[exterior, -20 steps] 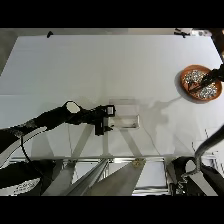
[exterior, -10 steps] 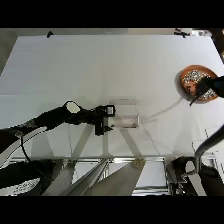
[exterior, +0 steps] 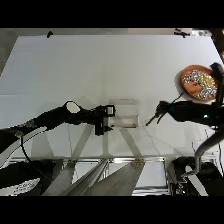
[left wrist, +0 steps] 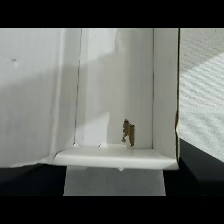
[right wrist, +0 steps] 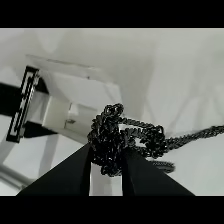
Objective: Fold the box and place the chain.
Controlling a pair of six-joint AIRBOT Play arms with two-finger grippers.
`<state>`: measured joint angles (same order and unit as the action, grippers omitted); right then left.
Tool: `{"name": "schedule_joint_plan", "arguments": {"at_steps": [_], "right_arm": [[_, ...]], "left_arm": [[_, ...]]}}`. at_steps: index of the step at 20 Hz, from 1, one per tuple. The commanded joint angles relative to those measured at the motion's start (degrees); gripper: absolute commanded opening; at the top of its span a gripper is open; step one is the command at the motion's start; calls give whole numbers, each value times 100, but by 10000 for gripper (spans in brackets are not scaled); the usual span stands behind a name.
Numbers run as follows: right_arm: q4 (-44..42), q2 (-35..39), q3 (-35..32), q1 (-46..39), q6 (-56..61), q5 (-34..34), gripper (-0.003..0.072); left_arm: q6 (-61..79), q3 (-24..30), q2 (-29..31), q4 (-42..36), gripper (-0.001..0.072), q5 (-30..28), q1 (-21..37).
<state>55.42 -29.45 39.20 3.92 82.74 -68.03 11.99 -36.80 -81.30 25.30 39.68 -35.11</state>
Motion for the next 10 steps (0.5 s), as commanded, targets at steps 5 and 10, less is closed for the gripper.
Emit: {"name": "schedule_joint_plan", "arguments": {"at_steps": [5,10], "right_arm": [[-7,-90,-767,2031,597,1893,14],[7,-684,-772,2835,715,2675,14]], "left_arm": [[2,0,2,2,372,-2,0],[2,0,2,2,372,0,0]]}}
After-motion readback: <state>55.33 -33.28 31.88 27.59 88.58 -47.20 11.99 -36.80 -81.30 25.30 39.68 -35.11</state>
